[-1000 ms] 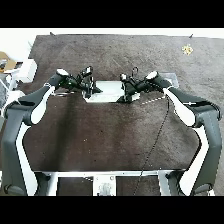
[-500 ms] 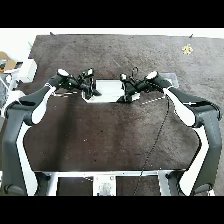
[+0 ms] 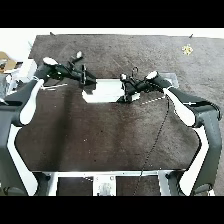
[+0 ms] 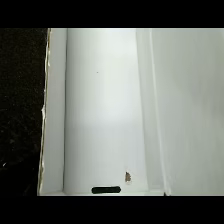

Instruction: Fold the box and place the chain.

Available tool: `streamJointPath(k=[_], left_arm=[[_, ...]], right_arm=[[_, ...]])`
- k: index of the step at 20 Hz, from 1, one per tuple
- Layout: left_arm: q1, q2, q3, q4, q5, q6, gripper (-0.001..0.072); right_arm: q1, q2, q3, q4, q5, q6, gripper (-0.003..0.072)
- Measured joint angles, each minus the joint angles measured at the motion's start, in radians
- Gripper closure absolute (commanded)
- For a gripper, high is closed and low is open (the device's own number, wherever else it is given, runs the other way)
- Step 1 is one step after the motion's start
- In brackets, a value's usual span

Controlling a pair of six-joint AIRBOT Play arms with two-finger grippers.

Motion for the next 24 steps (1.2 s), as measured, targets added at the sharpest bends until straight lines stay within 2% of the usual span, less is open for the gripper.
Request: streamJointPath(k=[1, 2, 3, 4, 5, 10, 24], left_arm=[[0.016, 0.007, 0.0, 0.004, -0.026, -0.04, 0.0466], [0.026, 0.014, -0.001, 0.001, -0.063, -0.086, 0.0594], [0.03, 0.019, -0.008, 0.0, -0.094, -0.121, 0.067], [0.029, 0.02, -0.022, 0.011, -0.122, -0.149, 0.0669], [0.023, 0.021, -0.038, 0.019, -0.139, -0.169, 0.0701], [-0.042, 0.029, -0.102, 0.019, -0.158, -0.212, 0.07], [-0.073, 0.035, -0.111, -0.09, 0.105, -0.226, 0.07]], right_arm=[[0.0, 0.0, 0.0, 0.0, 0.0, 0.0, 0.0301], [0.0, 0.0, 0.0, 0.0, 0.0, 0.0, 0.03], [0.0, 0.0, 0.0, 0.0, 0.0, 0.0, 0.03], [0.0, 0.0, 0.0, 0.0, 0.0, 0.0, 0.03], [0.0, 0.0, 0.0, 0.0, 0.0, 0.0, 0.03], [0.0, 0.0, 0.0, 0.0, 0.0, 0.0, 0.03], [0.0, 0.0, 0.0, 0.0, 0.0, 0.001, 0.03]])
